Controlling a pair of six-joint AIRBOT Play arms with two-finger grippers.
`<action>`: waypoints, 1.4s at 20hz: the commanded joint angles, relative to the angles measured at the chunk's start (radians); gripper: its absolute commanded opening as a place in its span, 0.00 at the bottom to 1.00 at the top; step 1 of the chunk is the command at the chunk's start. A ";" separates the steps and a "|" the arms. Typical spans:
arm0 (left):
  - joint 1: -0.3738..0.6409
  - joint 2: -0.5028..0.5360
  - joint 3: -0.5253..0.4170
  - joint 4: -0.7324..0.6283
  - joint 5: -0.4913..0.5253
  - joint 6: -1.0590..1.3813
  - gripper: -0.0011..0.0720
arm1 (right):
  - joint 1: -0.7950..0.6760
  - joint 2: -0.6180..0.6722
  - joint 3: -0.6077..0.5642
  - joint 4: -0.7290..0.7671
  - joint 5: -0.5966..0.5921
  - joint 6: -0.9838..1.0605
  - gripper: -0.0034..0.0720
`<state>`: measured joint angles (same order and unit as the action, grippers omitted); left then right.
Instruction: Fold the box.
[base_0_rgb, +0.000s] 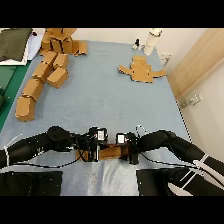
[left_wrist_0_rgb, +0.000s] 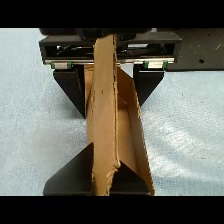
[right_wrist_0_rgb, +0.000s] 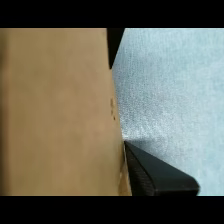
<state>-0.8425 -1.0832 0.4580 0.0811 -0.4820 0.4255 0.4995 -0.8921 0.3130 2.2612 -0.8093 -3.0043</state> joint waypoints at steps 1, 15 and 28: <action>0.000 0.000 0.000 0.000 0.000 0.000 0.03 | 0.001 0.000 0.000 0.002 -0.003 0.001 0.83; 0.000 0.000 0.002 -0.012 -0.010 0.000 0.03 | 0.001 0.000 0.000 0.003 -0.003 0.001 0.83; 0.002 0.031 0.002 -0.011 0.195 -0.256 0.64 | 0.001 0.000 0.000 0.006 -0.003 0.001 0.83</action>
<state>-0.8402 -1.0660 0.4587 0.0719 -0.3527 0.2592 0.4995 -0.8921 0.3130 2.2646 -0.8124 -3.0032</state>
